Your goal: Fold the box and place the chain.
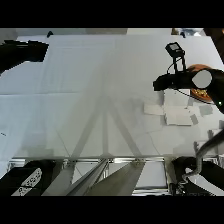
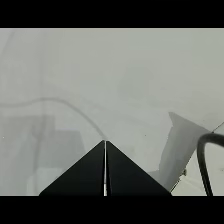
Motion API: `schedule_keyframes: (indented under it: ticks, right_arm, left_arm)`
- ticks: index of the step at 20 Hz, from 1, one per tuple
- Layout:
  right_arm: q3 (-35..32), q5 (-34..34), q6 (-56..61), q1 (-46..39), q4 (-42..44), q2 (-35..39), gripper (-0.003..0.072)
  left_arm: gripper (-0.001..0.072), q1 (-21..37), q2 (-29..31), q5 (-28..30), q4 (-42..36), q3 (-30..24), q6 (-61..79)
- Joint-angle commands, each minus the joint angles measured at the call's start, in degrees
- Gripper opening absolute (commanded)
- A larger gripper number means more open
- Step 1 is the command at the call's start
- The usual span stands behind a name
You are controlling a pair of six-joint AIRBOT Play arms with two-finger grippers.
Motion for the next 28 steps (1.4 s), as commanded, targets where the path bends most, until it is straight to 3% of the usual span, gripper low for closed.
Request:
schedule_keyframes:
  ticks: [1,6,11,13,15,21,24,28]
  right_arm:
    - [0.0,0.0,0.0,0.0,0.0,0.0,0.0012]
    - [0.0,-1.5,0.0,0.0,1.1,0.0,0.0012]
    - [0.2,2.0,1.9,-0.1,0.9,0.4,0.002]
    - [1.2,3.8,6.3,-0.8,-0.5,0.7,0.0265]
    - [3.1,6.4,10.3,-3.2,-0.7,0.7,0.0284]
    - [7.4,16.5,12.3,-18.1,-1.3,0.7,0.0333]
    - [7.8,21.9,9.6,-26.1,-7.3,0.7,0.0375]
    - [10.4,28.1,6.3,-38.8,-12.4,0.1,0.0376]
  left_arm:
    - [0.0697,0.0,0.0,0.0,0.0,0.0,0.0]
    - [0.0697,0.0,0.0,0.0,0.0,0.0,0.0]
    - [0.0697,0.0,0.0,0.0,0.0,0.0,0.0]
    - [0.0697,0.0,0.0,0.0,0.0,0.0,0.0]
    - [0.0697,0.0,0.0,0.0,0.0,0.0,0.0]
    - [0.0697,0.0,0.0,0.0,0.0,0.0,0.0]
    - [0.0697,0.0,0.0,0.0,0.0,0.0,0.0]
    - [0.0697,0.0,0.0,-0.1,0.0,0.0,0.0]
